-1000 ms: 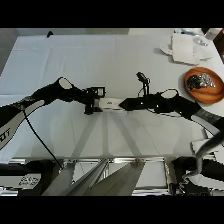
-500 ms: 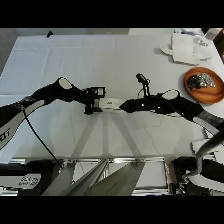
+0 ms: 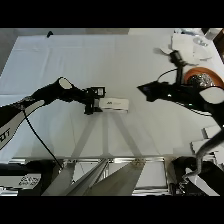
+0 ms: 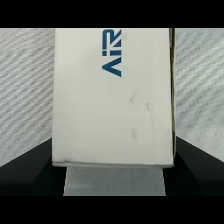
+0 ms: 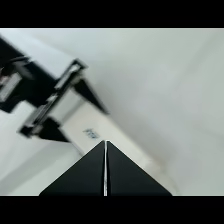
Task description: Fold the box and place the chain.
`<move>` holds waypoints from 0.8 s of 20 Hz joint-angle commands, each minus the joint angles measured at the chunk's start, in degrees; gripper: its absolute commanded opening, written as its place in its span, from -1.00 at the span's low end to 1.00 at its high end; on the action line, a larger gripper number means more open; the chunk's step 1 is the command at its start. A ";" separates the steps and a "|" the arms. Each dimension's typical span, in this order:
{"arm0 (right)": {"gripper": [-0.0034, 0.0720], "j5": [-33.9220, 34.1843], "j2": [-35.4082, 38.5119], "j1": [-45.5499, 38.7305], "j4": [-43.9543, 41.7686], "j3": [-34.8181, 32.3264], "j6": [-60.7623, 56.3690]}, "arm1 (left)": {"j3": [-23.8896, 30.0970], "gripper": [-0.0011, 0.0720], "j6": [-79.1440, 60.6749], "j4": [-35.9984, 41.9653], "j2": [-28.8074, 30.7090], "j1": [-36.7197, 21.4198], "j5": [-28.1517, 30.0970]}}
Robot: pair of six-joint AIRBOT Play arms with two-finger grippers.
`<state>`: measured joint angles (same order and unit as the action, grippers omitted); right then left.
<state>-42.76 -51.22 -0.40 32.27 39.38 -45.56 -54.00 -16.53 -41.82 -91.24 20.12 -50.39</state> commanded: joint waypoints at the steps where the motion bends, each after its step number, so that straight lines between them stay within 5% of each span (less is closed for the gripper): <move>1: -0.88 -0.28 7.98 -8.72 23.21 0.02 -13.62 | -0.02 -0.22 -0.04 -0.02 0.00 -0.02 0.02; 6: -0.88 -9.46 9.51 -15.02 42.97 0.02 -19.08 | -0.02 -0.22 -0.04 -0.02 0.00 0.00 0.02; 16: -0.88 -13.79 9.51 -15.08 43.85 0.02 -19.08 | -0.02 -0.31 -0.33 6.34 0.00 0.24 -0.55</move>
<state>-55.83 -41.78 -15.35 75.22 39.35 -64.38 -53.95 -16.69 -36.36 -91.31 20.21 -50.72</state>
